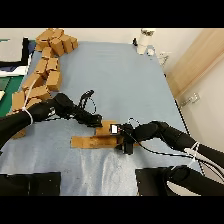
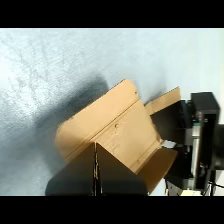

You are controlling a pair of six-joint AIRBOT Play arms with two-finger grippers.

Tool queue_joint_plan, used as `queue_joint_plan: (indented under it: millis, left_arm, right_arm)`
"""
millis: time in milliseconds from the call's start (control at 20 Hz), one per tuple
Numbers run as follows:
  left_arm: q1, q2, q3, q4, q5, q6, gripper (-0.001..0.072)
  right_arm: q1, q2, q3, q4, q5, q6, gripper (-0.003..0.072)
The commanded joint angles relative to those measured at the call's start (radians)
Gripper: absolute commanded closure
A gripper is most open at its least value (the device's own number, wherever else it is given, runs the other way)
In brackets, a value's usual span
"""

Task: Fold the box.

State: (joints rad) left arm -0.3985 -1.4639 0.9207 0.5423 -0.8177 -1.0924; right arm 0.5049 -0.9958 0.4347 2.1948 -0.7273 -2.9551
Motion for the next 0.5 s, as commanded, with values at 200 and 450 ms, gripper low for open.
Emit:
queue_joint_plan:
  millis: [200,450]
  left_arm:
    - [0.027,-0.031,0.035,0.034,-0.052,-0.017,0.0701]
    - [0.081,0.122,0.059,0.042,-0.266,0.305,0.0701]
  right_arm:
    - [0.0,0.0,0.0,0.0,0.0,0.0,0.0176]
    - [0.0,0.0,0.0,0.0,0.0,0.0,0.0176]
